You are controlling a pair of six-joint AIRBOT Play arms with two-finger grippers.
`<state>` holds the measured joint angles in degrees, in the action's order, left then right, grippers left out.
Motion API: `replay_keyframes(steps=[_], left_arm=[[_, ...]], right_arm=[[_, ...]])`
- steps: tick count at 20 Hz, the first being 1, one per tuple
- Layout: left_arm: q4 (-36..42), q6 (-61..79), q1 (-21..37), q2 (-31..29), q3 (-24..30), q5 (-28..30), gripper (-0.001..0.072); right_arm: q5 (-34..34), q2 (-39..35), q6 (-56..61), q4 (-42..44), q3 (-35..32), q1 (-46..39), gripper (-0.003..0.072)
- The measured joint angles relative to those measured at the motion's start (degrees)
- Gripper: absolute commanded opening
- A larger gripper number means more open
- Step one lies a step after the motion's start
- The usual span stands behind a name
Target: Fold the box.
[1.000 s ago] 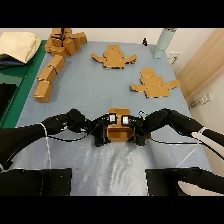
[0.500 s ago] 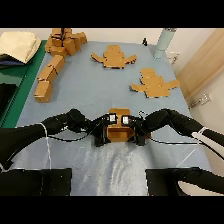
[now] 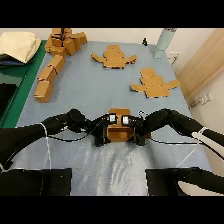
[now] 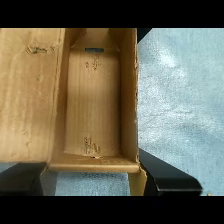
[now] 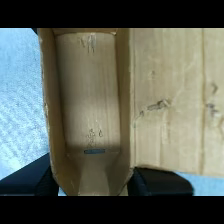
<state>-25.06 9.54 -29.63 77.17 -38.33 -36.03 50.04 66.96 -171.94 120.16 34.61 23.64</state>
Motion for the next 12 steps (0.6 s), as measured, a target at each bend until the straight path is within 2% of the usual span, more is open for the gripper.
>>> replay_keyframes(steps=[1,3,9,12], left_arm=[[-0.02,0.00,0.00,0.00,0.00,0.00,0.0447],[-0.02,0.09,0.00,0.00,0.00,-0.09,0.0448],[-0.04,0.09,-0.02,0.00,0.00,-0.28,0.0447],[-0.04,0.07,-0.02,0.02,0.00,-0.17,0.0447]], right_arm=[[0.00,0.00,0.00,0.02,0.00,0.00,0.0458],[0.11,0.02,0.09,0.07,0.02,0.00,0.0720],[0.59,-2.12,2.08,-1.33,0.13,-0.07,0.0720],[2.69,-5.07,7.50,-6.10,0.13,-0.07,0.0720]])
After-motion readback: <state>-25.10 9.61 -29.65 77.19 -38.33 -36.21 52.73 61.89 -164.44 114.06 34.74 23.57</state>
